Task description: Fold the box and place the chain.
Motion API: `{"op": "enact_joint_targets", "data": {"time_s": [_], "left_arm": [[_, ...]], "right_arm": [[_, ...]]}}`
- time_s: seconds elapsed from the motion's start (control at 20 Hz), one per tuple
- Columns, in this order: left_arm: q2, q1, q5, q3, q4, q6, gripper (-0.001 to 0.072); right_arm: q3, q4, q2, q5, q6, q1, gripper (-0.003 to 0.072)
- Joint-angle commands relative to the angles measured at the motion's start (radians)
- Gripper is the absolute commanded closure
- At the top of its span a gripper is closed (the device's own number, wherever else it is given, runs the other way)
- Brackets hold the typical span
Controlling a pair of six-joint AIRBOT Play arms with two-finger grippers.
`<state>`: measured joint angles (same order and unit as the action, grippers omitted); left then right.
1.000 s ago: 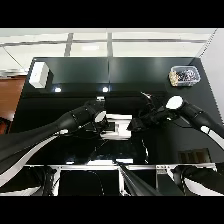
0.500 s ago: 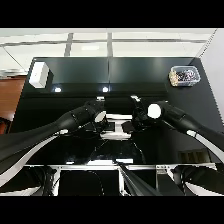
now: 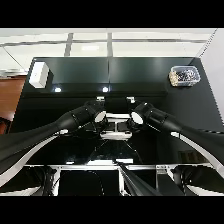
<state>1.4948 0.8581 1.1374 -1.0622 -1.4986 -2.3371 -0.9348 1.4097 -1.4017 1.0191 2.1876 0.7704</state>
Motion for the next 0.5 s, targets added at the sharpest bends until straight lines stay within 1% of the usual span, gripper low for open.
{"op": "enact_joint_targets", "data": {"time_s": [0.0, 0.05, 0.25, 0.35, 0.4, 0.45], "left_arm": [[0.001, 0.000, 0.001, 0.000, 0.000, 0.000, 0.0684], [0.001, 0.000, 0.001, 0.000, 0.000, 0.000, 0.0684], [0.001, 0.000, 0.001, 0.000, -0.001, 0.000, 0.0684], [0.001, 0.000, 0.001, 0.000, -0.001, 0.000, 0.0684], [0.001, 0.000, 0.000, 0.000, -0.001, 0.000, 0.0684], [0.001, 0.000, 0.000, 0.000, -0.001, 0.000, 0.0683]], "right_arm": [[-0.005, 0.028, -0.011, 0.005, 0.055, 0.017, 0.0580], [-0.005, 0.031, -0.011, 0.005, 0.060, 0.017, 0.0672], [-0.011, 0.033, -0.010, 0.005, 0.072, 0.017, 0.0669], [-0.024, 0.032, -0.010, 0.005, 0.072, 0.017, 0.0521], [-0.031, 0.033, -0.010, 0.004, 0.072, 0.017, 0.0522], [-0.034, 0.033, -0.010, 0.004, 0.072, 0.017, 0.0648]]}}
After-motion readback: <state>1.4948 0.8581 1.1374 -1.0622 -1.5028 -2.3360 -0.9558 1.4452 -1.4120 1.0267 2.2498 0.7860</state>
